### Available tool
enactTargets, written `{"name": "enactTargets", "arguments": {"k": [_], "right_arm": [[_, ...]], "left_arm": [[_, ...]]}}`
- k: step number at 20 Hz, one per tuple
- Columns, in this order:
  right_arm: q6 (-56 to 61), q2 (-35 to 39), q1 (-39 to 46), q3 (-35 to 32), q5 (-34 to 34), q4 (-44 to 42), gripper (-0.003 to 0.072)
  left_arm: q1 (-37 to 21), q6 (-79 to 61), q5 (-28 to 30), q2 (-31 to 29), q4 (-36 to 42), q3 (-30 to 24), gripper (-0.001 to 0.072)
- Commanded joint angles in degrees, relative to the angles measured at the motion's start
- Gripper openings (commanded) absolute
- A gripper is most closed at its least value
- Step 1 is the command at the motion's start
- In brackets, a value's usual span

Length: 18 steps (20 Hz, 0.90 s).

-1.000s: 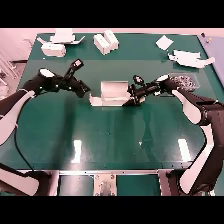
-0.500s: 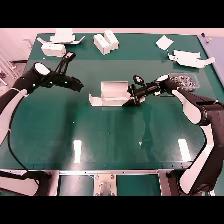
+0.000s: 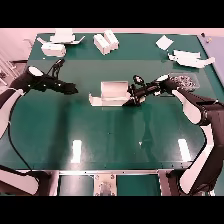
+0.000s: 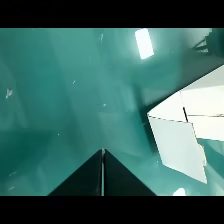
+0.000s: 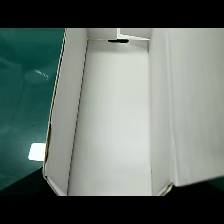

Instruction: Fold the box and place the chain.

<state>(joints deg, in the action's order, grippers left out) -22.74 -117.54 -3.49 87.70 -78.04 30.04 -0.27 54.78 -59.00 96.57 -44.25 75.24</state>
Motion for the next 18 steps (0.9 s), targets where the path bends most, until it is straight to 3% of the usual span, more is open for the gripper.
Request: {"name": "enactTargets", "arguments": {"k": [1,4,8,14,18], "right_arm": [[0.0,0.0,0.0,0.0,-0.02,0.0,0.0547],[0.0,0.0,0.0,0.0,-0.02,0.0,0.0547],[0.0,0.0,0.0,0.0,-0.02,0.0,0.0547],[0.0,0.0,0.0,0.0,-0.02,0.0,0.0547],[0.0,0.0,0.0,0.0,-0.02,0.0,0.0547]], "left_arm": [[-0.9,-0.96,-3.85,3.28,5.95,-0.02,0.002],[-0.9,-1.86,-4.7,6.23,10.51,-0.02,0.002],[-0.83,-1.66,-5.4,8.39,11.08,-0.02,0.002],[4.0,-0.76,-0.87,8.9,10.05,-0.02,0.0021],[4.11,0.7,-0.79,9.27,9.44,-0.02,0.002]]}}
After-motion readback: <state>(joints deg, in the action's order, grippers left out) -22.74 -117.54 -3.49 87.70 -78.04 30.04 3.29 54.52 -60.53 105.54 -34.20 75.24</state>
